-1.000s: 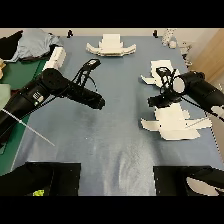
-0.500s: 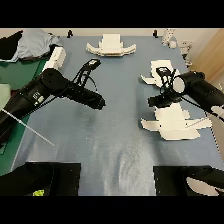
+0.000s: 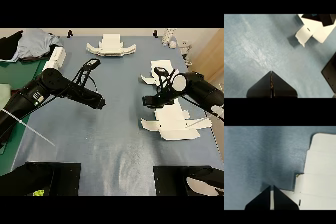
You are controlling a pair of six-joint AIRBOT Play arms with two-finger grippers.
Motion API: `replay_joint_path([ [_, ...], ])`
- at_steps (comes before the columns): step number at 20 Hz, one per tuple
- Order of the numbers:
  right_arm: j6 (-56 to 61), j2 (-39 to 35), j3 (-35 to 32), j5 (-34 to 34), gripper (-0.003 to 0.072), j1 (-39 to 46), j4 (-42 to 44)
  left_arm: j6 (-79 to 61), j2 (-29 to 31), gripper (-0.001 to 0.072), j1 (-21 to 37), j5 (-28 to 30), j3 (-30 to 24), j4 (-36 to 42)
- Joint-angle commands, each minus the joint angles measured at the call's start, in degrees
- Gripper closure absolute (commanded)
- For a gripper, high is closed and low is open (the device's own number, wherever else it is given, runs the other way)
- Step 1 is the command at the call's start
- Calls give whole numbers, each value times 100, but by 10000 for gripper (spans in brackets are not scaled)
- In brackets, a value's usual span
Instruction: Fold the box.
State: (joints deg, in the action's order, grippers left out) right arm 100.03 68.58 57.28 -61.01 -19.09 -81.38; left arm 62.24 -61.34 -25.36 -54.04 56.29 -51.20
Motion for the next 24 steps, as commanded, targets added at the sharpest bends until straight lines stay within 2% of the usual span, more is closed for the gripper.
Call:
replay_joint_path([
  [1, 302, 4, 328, -420, 557, 240, -361, 7, -2, 695, 2, 223, 0, 22],
  [2, 299, 4, 610, -848, 512, 516, -807, 20, -2, 695, 2, 315, 0, 22],
  [5, -59, 15, 1285, -1786, 512, 1853, -1786, 20, -2, 695, -2, 494, 0, 28],
  [9, -1211, 433, 1368, -2039, 512, 4127, -1499, 22, -4, 695, 0, 796, 0, 129],
  [11, -2000, 820, 1373, -1996, 512, 5045, -603, 129, -2, 694, 2, 828, 0, 129],
  [12, -2304, 1038, 1373, -1888, 439, 5460, 20, 291, -17, 694, 4, 855, 0, 129],
  [13, -2507, 1276, 1377, -1897, 271, 5805, 570, 367, -28, 695, 2, 879, 0, 129],
  [15, -2708, 1738, 1521, -2098, 254, 6234, 977, 385, -28, 694, 4, 868, 0, 127],
  [18, -3036, 2306, 1864, -2667, 258, 6535, 975, 382, -31, 694, 4, 896, 0, 127],
  [24, -3827, 2614, 1912, -2844, 273, 6594, 883, 387, -31, 695, 9, 892, 0, 151],
])
